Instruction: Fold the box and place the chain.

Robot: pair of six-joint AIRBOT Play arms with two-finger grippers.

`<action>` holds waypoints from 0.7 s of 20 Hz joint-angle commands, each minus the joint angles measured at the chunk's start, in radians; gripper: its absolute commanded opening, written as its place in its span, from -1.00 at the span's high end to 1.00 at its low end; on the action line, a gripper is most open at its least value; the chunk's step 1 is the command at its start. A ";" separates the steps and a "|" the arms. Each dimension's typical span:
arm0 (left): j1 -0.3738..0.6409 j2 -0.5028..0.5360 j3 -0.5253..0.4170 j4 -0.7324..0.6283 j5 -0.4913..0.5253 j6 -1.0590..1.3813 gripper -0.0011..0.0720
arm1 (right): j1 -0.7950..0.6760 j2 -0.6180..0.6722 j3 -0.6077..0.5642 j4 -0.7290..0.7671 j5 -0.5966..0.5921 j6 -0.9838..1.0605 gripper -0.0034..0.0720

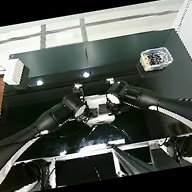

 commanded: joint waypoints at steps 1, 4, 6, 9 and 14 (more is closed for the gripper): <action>-0.001 0.000 0.000 -0.002 -0.001 -0.001 0.88 | 0.000 0.000 0.001 0.006 0.005 0.001 -0.30; -0.001 0.000 0.000 -0.002 -0.002 -0.001 0.88 | 0.000 0.013 0.008 0.006 0.046 -0.075 -0.29; -0.001 0.000 0.000 -0.002 -0.002 -0.001 0.88 | -0.002 0.046 0.013 -0.018 0.088 -0.129 -0.29; -0.001 0.000 0.000 -0.002 -0.001 -0.001 0.88 | -0.024 0.134 0.013 -0.041 0.185 -0.248 -0.29; -0.001 0.000 0.000 -0.004 -0.001 -0.001 0.88 | -0.091 0.425 0.013 -0.126 0.221 -0.388 -0.29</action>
